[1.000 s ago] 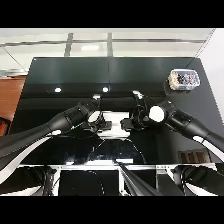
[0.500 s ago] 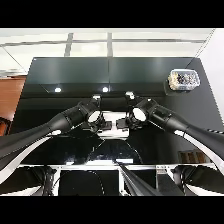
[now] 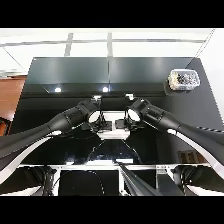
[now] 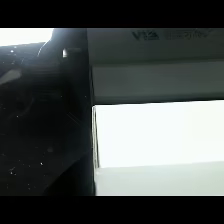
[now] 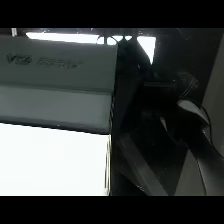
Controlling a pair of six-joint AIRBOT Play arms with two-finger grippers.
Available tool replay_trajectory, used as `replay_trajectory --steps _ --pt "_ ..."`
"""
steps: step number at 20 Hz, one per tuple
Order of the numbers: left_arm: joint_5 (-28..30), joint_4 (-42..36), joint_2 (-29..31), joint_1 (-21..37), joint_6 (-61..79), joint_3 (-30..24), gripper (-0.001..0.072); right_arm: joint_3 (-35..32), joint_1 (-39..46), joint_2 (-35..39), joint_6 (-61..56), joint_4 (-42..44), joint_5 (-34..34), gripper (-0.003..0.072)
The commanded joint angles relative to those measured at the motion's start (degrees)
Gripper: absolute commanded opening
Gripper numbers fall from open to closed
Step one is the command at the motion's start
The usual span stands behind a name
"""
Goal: Fold the box and place the chain.
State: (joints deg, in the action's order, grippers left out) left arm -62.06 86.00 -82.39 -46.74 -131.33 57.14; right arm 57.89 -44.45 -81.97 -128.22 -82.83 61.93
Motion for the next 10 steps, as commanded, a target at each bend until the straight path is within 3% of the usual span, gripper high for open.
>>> replay_trajectory --steps 1,3,4,5,10 --pt "0.1 0.3 0.0 0.0 0.2 0.0 0.0032 0.1 -0.4 -0.2 -0.1 -0.2 0.6 0.0015" --pt "0.1 0.3 0.0 0.0 0.2 0.0 0.0033 0.1 -0.4 -0.1 -0.1 -0.2 0.9 0.0019" --pt "0.1 0.3 0.0 0.0 0.2 0.0 0.0032 0.1 -0.4 -0.1 -0.1 -0.2 1.0 0.0083" --pt "0.1 0.3 0.0 0.0 0.2 0.0 0.0033 0.1 -0.4 -0.1 -0.1 -0.2 1.1 0.0275" --pt "0.1 0.3 0.0 0.0 0.2 0.0 0.0033 0.1 -0.4 -0.1 -0.1 -0.1 1.7 0.0278"
